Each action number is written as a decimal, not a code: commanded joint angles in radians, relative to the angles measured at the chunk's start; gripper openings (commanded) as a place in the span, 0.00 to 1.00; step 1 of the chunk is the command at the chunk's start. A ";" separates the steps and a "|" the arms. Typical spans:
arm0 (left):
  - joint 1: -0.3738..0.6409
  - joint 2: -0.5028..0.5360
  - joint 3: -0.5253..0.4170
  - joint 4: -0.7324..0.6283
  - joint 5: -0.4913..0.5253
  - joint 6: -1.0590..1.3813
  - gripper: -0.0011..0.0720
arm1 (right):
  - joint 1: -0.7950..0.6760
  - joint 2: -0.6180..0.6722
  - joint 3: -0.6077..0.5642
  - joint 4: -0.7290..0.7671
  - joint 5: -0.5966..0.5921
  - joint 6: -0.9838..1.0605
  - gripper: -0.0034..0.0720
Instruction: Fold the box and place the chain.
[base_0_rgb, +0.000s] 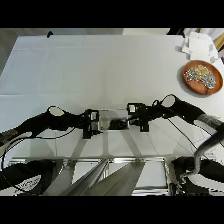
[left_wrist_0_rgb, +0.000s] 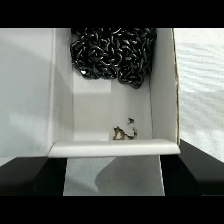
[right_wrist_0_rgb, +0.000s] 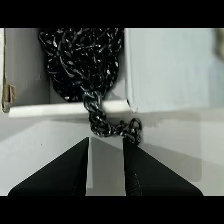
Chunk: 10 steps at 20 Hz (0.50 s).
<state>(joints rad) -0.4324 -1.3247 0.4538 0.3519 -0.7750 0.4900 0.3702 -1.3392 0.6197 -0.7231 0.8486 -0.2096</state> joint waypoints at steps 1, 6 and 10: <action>0.001 0.000 0.000 0.000 0.000 0.000 0.36 | 0.026 -0.001 -0.003 0.028 -0.023 -0.028 0.35; 0.001 0.000 0.000 0.000 0.000 0.000 0.36 | 0.029 -0.002 -0.004 0.026 -0.035 -0.027 0.27; 0.001 0.000 0.000 0.000 0.000 0.000 0.36 | 0.030 -0.002 -0.005 0.027 -0.035 -0.027 0.18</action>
<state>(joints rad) -0.4324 -1.3247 0.4538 0.3519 -0.7750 0.4900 0.3985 -1.3403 0.6151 -0.6979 0.8165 -0.2344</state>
